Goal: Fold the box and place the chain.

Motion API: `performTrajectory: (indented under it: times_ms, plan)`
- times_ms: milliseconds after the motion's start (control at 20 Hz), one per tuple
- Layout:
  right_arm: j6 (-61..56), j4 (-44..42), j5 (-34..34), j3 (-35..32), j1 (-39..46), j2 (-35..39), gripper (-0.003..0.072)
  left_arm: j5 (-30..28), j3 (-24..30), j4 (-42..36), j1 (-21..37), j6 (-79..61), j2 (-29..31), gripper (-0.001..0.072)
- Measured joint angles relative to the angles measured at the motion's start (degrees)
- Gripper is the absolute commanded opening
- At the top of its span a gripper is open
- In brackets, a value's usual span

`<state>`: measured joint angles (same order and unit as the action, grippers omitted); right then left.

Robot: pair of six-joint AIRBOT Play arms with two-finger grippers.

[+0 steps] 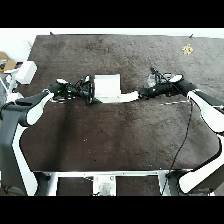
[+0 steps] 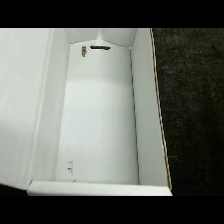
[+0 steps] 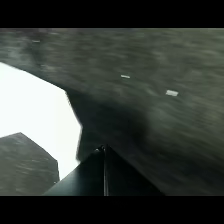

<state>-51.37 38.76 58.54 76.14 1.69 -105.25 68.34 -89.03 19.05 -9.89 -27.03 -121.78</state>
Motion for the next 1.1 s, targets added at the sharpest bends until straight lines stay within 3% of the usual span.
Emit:
performTrajectory:
  times_ms: [150, 250, 350, 400, 450, 750, 1100]
  plan:
    - [2.60, -5.66, 1.49, -0.04, -0.35, -0.85, 0.0122, 0.00, 0.00, 0.00, 0.00, 0.00, 0.00, 0.0275]
    - [3.67, -8.83, 2.73, -0.04, -0.59, -1.31, 0.0328, 0.00, 0.00, 0.00, 0.00, 0.00, 0.00, 0.0275]
    - [4.33, -11.37, 3.98, -0.04, -0.72, -1.66, 0.0327, 0.00, 0.00, 0.00, 0.00, 0.00, 0.00, 0.0274]
    - [4.50, -12.81, 4.37, 0.00, -0.87, -1.77, 0.0372, 0.00, 0.00, 0.00, 0.00, 0.00, 0.00, 0.0275]
    - [4.63, -13.94, 4.92, 0.00, -1.14, -1.86, 0.0474, 0.00, 0.00, 0.00, 0.00, 0.00, 0.00, 0.0275]
    - [3.37, -15.78, 6.01, 0.72, -4.31, -2.01, 0.0476, 0.00, 0.00, 0.00, 0.00, -0.02, 0.00, 0.0275]
    - [-6.56, -3.80, 4.52, 8.52, -8.04, -2.01, 0.0475, -0.04, 0.00, -0.02, 0.11, 0.00, 0.02, 0.0275]
